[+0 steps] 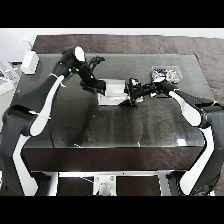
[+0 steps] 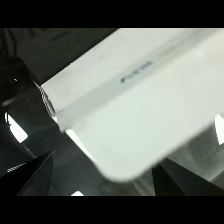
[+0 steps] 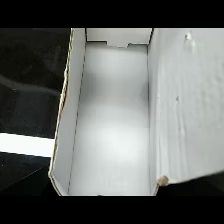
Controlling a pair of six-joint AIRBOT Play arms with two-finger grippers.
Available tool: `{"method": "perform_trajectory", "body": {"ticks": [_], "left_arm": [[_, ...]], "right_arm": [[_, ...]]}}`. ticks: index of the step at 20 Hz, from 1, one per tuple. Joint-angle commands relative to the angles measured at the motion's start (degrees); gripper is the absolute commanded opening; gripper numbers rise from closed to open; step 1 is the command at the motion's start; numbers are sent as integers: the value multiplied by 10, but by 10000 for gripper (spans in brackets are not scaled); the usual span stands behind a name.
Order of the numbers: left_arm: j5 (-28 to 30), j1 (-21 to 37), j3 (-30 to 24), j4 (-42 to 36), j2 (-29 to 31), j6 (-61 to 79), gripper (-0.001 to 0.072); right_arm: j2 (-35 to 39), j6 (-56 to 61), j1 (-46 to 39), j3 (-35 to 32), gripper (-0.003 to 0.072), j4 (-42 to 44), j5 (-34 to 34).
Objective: Fold the box and place the chain.
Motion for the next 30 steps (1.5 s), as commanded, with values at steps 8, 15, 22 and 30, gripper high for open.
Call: {"method": "perform_trajectory", "body": {"ticks": [8, 15, 22, 30], "left_arm": [[14, 131, -123, -182, 16, 526, 567], [155, 139, -229, -264, 15, 842, 718], [200, 139, -299, -343, 12, 991, 719], [180, 135, -302, -384, -6, 1029, 720]], "right_arm": [[0, 0, 0, 1, 516, 0, 0], [0, 0, 0, 1, 516, 0, 0], [0, 0, 0, 1, 516, 0, 0], [0, 0, 0, 1, 515, 0, 0]]}}
